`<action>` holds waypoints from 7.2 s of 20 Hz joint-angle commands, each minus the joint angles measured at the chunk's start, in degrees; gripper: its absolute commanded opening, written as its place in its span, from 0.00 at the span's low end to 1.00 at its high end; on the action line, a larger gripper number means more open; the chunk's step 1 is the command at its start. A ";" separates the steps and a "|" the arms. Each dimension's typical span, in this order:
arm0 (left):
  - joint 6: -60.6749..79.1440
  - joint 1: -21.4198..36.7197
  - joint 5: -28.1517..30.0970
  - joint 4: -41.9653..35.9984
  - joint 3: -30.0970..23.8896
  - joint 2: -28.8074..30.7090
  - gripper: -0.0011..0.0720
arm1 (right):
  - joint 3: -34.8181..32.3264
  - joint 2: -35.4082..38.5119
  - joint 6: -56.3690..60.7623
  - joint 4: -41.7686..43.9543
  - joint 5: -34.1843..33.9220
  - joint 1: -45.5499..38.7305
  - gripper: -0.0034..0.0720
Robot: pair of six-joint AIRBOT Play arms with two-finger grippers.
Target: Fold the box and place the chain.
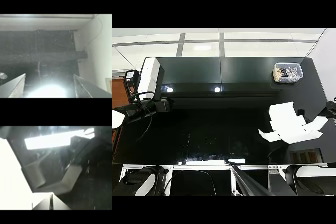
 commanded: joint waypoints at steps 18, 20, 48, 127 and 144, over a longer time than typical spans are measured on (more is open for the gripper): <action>5.88 -4.68 0.02 -14.12 0.20 -4.94 0.98 | -49.29 54.66 33.77 25.86 -44.15 41.81 0.06; 6.27 -8.24 -0.28 -17.20 1.16 -9.16 0.97 | -54.31 54.62 37.42 26.08 -51.01 49.00 0.06; 10.86 -14.93 -36.02 -37.42 37.79 -63.60 0.97 | -59.56 54.62 40.02 25.55 -58.27 59.49 0.06; 81.46 -24.09 -15.08 -27.39 20.61 -44.61 0.05 | -46.38 28.74 -57.27 22.56 -48.17 71.95 0.99; 81.42 -24.11 -15.06 -27.39 20.61 -44.63 0.05 | -45.81 35.47 -50.47 29.94 -54.90 67.34 0.99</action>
